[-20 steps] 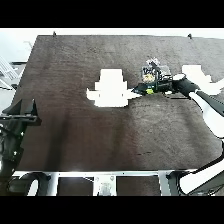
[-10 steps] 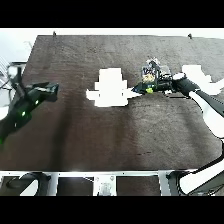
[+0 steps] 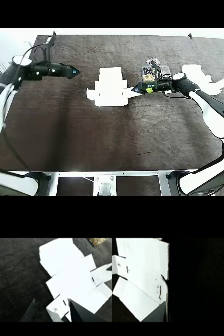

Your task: Fold the box and place the chain.

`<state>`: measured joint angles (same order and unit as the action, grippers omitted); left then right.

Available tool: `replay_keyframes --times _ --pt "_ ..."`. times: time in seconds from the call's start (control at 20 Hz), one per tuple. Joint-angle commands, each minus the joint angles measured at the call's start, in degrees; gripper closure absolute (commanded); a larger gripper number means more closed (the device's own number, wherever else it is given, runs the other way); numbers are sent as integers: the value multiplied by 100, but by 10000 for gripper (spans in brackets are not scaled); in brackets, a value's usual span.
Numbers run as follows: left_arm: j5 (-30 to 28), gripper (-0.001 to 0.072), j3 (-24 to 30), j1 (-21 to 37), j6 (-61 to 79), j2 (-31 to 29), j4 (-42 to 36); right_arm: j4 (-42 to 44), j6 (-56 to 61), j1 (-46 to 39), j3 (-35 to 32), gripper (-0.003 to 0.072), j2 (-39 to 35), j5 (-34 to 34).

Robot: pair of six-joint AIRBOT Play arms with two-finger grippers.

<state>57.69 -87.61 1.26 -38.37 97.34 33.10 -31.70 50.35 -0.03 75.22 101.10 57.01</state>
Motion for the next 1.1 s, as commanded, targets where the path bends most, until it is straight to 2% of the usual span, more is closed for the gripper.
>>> replay_keyframes --times 0.0,0.1,0.25,0.6,1.05 --pt "1119 226 -1716 -57 -1141 1176 890 2 2 -4 7 682 4 -98" --pt "1405 225 -2437 -125 -1394 1674 1019 2 2 -4 4 682 4 -114" --pt "1668 225 -3008 -273 -1429 2138 997 0 2 7 4 682 4 -109" --pt "955 226 -3001 -828 -1381 2417 1300 0 0 68 4 681 7 -107" --pt "894 226 -3003 -874 -1344 2723 839 -2 -2 68 4 681 7 -105"
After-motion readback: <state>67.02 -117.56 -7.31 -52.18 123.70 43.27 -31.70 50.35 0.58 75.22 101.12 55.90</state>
